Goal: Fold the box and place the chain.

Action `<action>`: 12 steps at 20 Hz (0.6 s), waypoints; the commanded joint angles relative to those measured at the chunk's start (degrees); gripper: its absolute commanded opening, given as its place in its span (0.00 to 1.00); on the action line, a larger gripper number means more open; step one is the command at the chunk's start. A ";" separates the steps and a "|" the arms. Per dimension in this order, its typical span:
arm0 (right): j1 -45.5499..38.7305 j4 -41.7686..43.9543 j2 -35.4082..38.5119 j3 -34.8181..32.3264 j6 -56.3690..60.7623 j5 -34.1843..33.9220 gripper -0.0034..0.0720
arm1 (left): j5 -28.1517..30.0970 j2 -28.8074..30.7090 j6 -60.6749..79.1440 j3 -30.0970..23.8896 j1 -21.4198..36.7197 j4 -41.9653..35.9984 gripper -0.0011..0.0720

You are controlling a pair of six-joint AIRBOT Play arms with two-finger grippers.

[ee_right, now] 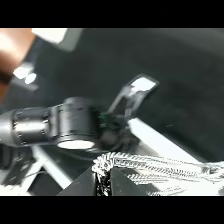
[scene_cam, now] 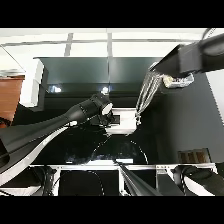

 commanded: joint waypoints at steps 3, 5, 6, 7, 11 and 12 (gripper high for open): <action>3.45 3.50 0.04 -10.91 -2.27 -5.88 0.07 | -0.04 -0.02 0.02 0.02 -0.04 0.02 0.05; 3.45 3.30 0.04 -14.05 -2.69 -7.30 0.07 | -0.07 -0.02 0.02 0.02 -0.04 0.02 0.05; 3.48 3.21 0.04 -15.78 -2.93 -7.89 0.07 | -0.04 -0.02 0.02 0.02 -0.04 0.04 0.05; 3.48 3.23 0.04 -17.49 -3.08 -8.50 0.07 | -0.04 -0.02 0.02 0.02 -0.04 0.02 0.06; 3.45 1.55 0.04 -26.03 -3.10 -12.22 0.07 | -0.07 -0.02 0.02 0.02 -0.04 0.02 0.05; 3.45 0.42 0.04 -27.41 -3.08 -12.57 0.07 | -0.07 -0.02 0.02 0.02 -0.04 0.02 0.05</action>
